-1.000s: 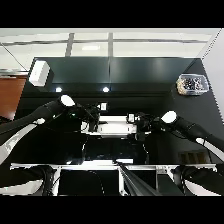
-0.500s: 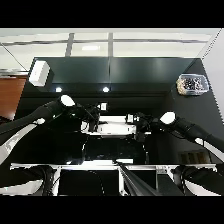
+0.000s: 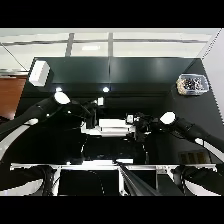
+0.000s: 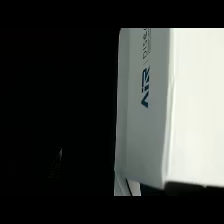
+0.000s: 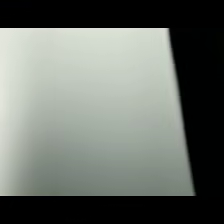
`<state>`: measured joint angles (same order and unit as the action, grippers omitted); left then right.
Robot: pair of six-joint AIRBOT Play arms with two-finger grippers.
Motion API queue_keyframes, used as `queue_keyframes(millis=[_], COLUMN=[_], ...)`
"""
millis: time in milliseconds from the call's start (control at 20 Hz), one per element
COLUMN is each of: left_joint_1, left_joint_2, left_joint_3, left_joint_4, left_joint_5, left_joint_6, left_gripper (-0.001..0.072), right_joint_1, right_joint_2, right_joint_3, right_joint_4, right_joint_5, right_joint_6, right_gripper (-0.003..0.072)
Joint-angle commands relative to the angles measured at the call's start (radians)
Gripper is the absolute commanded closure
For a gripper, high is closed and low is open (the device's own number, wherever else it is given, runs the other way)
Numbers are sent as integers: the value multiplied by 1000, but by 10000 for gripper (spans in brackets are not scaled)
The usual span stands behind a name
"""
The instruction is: Fold the box and place the chain.
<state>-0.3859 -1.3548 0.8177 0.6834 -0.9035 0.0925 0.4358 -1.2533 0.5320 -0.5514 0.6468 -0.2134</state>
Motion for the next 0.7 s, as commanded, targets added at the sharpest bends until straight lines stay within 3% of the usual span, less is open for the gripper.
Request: queue_keyframes(millis=[0,50,100,150,250,400,500,650], left_joint_1=[77,105,129,151,151,74,-5,-60], left_joint_2=[108,142,169,187,197,193,188,188], left_joint_3=[13,13,13,13,0,-105,-182,-215], left_joint_4=[137,163,174,170,126,-51,-166,-353], left_joint_5=[-124,-191,-261,-349,-473,-457,-329,-36], left_joint_6=[-230,-327,-400,-438,-510,-525,-524,-492], left_gripper=[191,345,545,683,683,683,683,683], right_joint_1=[1,1,0,0,1,0,1,0], right_joint_2=[0,0,0,0,0,0,0,0], right_joint_3=[0,0,0,0,0,0,0,0], right_joint_4=[-1,-1,-1,-1,-1,-1,-1,-1], right_joint_5=[0,0,0,0,0,0,0,0], right_joint_6=[0,0,0,0,0,0,0,0], right_gripper=[286,287,287,286,388,388,388,388])
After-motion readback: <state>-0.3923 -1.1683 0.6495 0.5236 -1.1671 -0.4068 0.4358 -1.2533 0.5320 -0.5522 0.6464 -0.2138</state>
